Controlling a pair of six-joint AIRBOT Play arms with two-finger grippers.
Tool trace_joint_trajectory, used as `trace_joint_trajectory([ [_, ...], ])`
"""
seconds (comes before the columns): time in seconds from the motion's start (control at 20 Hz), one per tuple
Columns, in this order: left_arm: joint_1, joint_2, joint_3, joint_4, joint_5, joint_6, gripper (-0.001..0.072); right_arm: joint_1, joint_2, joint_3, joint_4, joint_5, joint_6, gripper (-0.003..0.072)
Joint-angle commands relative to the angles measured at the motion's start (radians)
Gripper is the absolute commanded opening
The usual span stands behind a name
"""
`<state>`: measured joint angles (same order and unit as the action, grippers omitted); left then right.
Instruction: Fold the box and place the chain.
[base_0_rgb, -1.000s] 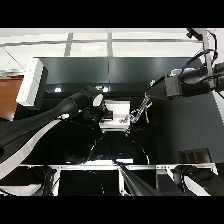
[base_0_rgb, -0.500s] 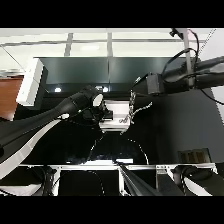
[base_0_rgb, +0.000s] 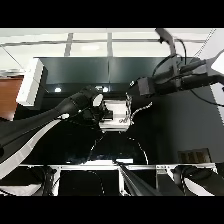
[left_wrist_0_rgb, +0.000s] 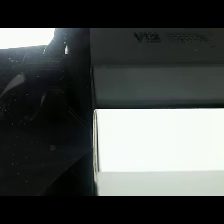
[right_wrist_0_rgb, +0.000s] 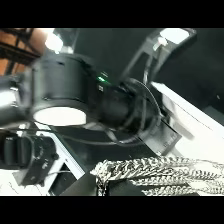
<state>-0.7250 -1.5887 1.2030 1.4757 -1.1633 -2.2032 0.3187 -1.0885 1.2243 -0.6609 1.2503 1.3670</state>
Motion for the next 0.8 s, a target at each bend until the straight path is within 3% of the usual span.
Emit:
trace_joint_trajectory([
  [0.0, -0.001, 0.0, 0.0, 0.001, 0.002, 0.0, 0.0031, 0.01, -0.005, -0.117, -0.003, -0.078, -0.021, 0.002],
  [0.2, -0.001, 0.0, 0.0, 0.001, 0.003, 0.0, 0.0031, 0.046, -0.057, -0.301, 0.01, -0.288, -0.07, 0.0021],
  [0.6, -0.001, 0.0, 0.0, 0.001, 0.003, 0.0, 0.0031, 0.051, -0.132, -0.318, 0.022, -0.302, -0.087, 0.0033],
  [0.7, -0.001, 0.0, 0.0, 0.001, 0.003, 0.0, 0.0031, 0.049, -0.132, -0.317, 0.021, -0.284, -0.088, 0.0321],
  [0.75, -0.001, 0.0, 0.0, 0.001, 0.003, 0.0, 0.0031, 0.039, -0.13, -0.316, 0.021, -0.263, -0.095, 0.0324],
])
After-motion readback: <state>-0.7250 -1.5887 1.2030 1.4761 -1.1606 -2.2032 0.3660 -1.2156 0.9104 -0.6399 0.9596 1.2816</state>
